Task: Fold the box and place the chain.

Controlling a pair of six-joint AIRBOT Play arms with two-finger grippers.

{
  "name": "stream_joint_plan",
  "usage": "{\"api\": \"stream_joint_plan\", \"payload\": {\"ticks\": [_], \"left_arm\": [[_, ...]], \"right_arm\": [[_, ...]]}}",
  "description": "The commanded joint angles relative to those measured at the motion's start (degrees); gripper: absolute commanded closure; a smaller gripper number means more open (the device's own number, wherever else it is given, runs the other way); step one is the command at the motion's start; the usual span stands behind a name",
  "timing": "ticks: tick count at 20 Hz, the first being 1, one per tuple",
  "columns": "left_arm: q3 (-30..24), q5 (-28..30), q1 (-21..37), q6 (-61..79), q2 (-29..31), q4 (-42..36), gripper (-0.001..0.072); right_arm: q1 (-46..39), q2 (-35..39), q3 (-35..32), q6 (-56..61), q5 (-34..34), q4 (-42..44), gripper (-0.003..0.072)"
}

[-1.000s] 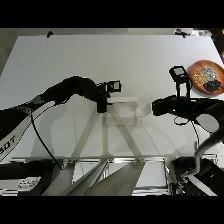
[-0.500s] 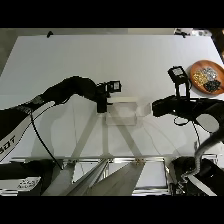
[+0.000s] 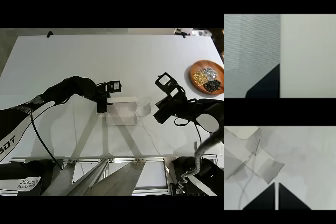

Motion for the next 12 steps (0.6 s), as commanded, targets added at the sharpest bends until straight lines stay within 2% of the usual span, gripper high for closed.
{"api": "stream_joint_plan", "payload": {"ticks": [1, 4, 6, 10, 12], "left_arm": [[0.0, 0.0, 0.0, 0.0, 0.0, 0.0, 0.0694], [0.0, 0.0, 0.0, 0.0, 0.0, 0.0, 0.0694], [0.0, 0.0, 0.0, 0.0, 0.0, 0.0, 0.0694], [0.0, 0.0, 0.0, 0.0, 0.0, 0.0, 0.0694], [0.0, 0.0, 0.0, 0.0, 0.0, 0.0, 0.0694]], "right_arm": [[0.0, 0.0, 0.1, -8.6, -1.5, 2.6, 0.0673], [0.1, 0.0, 0.1, -10.4, -5.7, 10.0, 0.0674], [1.2, 0.0, 0.0, -17.3, -7.3, 13.7, 0.0675], [13.4, 0.4, 0.0, -19.5, -6.4, 13.4, 0.0675], [19.0, 1.7, -1.2, -18.7, -6.8, 10.2, 0.0675]]}}
